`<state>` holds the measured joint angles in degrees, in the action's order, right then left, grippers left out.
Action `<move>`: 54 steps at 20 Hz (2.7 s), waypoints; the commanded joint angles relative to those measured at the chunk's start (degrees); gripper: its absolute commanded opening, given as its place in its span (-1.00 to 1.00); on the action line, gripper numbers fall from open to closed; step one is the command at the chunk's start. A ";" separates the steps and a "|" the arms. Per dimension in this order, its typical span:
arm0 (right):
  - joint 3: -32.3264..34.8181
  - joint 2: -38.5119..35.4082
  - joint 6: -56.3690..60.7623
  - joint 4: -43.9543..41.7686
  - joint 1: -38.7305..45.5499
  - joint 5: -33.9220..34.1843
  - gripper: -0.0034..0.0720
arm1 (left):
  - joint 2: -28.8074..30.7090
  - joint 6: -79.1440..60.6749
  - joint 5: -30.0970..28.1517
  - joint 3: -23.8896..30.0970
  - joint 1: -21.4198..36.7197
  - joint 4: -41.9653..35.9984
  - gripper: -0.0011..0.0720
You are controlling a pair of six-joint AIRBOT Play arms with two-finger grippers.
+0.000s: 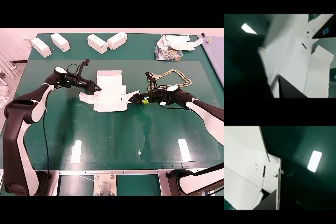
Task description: Fold the box and place the chain.
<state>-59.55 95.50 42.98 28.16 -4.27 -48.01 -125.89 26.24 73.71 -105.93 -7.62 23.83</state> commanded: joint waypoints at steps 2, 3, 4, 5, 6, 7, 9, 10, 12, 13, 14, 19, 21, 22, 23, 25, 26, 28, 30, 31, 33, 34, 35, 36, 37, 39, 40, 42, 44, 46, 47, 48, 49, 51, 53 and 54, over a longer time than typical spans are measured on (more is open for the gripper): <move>-0.04 -0.02 -0.15 -0.02 -0.02 0.02 -0.88 | -0.28 -4.76 0.00 0.00 0.04 -0.79 -0.83; -0.04 -0.02 -0.15 -0.04 -0.02 0.00 -0.88 | -0.31 -6.99 0.70 0.00 0.04 -1.36 -0.84; -0.04 -0.02 -0.15 -0.02 -0.02 0.00 -0.87 | -0.31 -9.57 1.51 0.00 0.04 -2.12 -0.91; -0.04 -0.02 -0.15 -0.04 -0.02 0.00 -0.87 | -0.31 -12.79 2.54 0.00 0.04 -3.19 -0.92; -0.04 -0.02 -0.15 -0.02 -0.02 -0.04 -0.87 | -0.31 -16.94 4.26 0.00 0.07 -4.13 -0.92; -0.02 -0.02 -0.15 -0.02 -0.02 -0.04 -0.87 | -0.28 -21.27 5.70 0.00 0.11 -4.61 -0.92; -0.02 -0.02 0.20 -0.28 -0.02 -0.07 -0.87 | -0.28 -29.55 8.20 0.00 0.22 -5.03 -0.92; -0.04 -0.02 0.57 -0.28 -0.04 -0.09 -0.87 | -0.28 -32.11 8.87 0.00 0.22 -4.98 -0.92; -0.04 -0.02 1.53 -0.26 -0.04 -0.07 -0.87 | -0.28 -36.70 11.28 0.00 0.24 -4.42 -0.92; -0.04 -0.02 2.08 -0.26 0.02 -0.02 -0.87 | -0.31 -38.47 11.61 0.00 0.24 -4.07 -0.92; -0.02 -0.02 2.05 -0.26 0.02 -0.07 -0.87 | -0.31 -40.13 11.63 0.02 0.24 -3.91 -0.92; -0.02 0.00 3.10 -0.24 0.02 -0.04 -0.87 | -0.31 -43.80 11.47 0.72 0.24 -3.69 -0.93; -0.02 0.00 3.13 -0.26 0.00 -0.07 -0.87 | -0.31 -44.24 10.54 1.27 0.22 -3.69 -0.93; -0.02 0.00 3.15 -0.26 0.00 -0.07 -0.87 | -0.31 -44.70 9.64 2.12 0.22 -3.69 -0.93; -0.02 0.00 3.13 -0.26 -0.02 -0.04 -0.87 | -0.31 -45.20 8.20 3.37 0.22 -3.72 -0.93; -0.02 0.00 3.13 -0.24 -0.02 -0.07 -0.87 | -0.31 -47.45 6.49 5.03 0.22 -3.74 -0.93; -0.02 0.00 3.13 -0.24 -0.02 -0.07 -0.87 | -0.28 -47.71 6.10 5.11 0.22 -4.04 -0.92; -0.02 0.00 3.10 -0.24 -0.04 -0.04 -0.87 | -0.26 -47.71 5.53 5.11 0.22 -5.62 -0.92; -0.02 0.00 3.10 -0.26 -0.02 -0.04 -0.87 | -0.24 -47.63 4.70 5.11 0.22 -5.86 -0.92; -0.02 0.00 3.10 -0.26 -0.02 -0.04 -0.87 | -0.24 -47.63 4.76 5.11 0.22 -5.86 -0.92; -0.02 0.00 3.10 -0.24 -0.02 -0.07 -0.87 | -0.26 -47.63 4.63 5.11 0.22 -5.84 -0.91; -0.02 0.00 3.10 -0.26 -0.02 -0.09 -0.87 | -0.26 -47.63 4.46 5.11 0.22 -5.84 -0.92; -0.02 0.00 3.10 -0.24 -0.02 -0.11 -0.81 | -0.26 -47.63 4.04 5.11 0.22 -5.84 -0.92; -0.04 0.00 3.10 -0.26 0.13 -0.22 -0.39 | -0.26 -47.52 3.28 5.11 0.22 -5.81 -0.91; -0.04 -0.02 3.10 -0.24 0.22 -0.22 -0.19 | -0.26 -47.52 2.91 5.11 0.22 -5.81 -0.92; -0.04 -0.02 3.08 -0.24 0.50 -0.31 -0.21 | -0.26 -47.47 2.89 5.11 0.22 -5.81 -0.92; -0.04 -0.02 3.08 -0.24 0.81 -0.31 -0.21 | -0.26 -47.47 2.89 5.11 0.22 -5.81 -0.91; -0.04 -0.02 2.97 -0.20 1.38 -0.28 -0.20 | -0.26 -47.47 2.89 5.11 0.22 -5.81 -0.91; -0.04 -0.02 2.84 -0.02 2.56 -0.33 -0.08 | -0.26 -47.47 2.91 5.11 0.22 -5.79 -0.91; -0.04 -0.07 1.68 -0.04 4.37 -0.44 -0.07 | -0.26 -47.45 2.91 5.11 0.22 -5.79 -0.92; -0.04 -0.09 1.33 -0.04 5.31 -0.48 -0.07 | -0.26 -47.28 2.89 5.11 0.22 -5.75 -0.91; -0.04 -0.13 1.33 -0.04 6.40 -0.48 -0.07 | -0.26 -47.28 2.89 5.11 0.22 -5.68 -0.92; -0.04 -0.26 1.33 -0.04 7.26 -0.50 -0.07 | -0.26 -47.28 2.89 5.11 0.22 -5.55 -0.91; -0.04 -0.61 0.87 -0.17 8.83 -0.48 -0.07 | -0.26 -47.25 2.86 5.11 0.22 -5.38 -0.91; -0.11 -0.81 -0.20 -0.68 9.75 -0.44 -0.07 | -0.24 -47.28 3.08 5.11 0.22 -5.40 -0.91; -0.15 -0.83 -0.42 -0.68 10.03 -0.44 -0.07 | -0.26 -47.25 3.39 5.11 0.22 -5.40 -0.91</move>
<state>-59.61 94.89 43.64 27.92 4.27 -48.40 -126.10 -21.08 76.71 -100.84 -7.46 18.15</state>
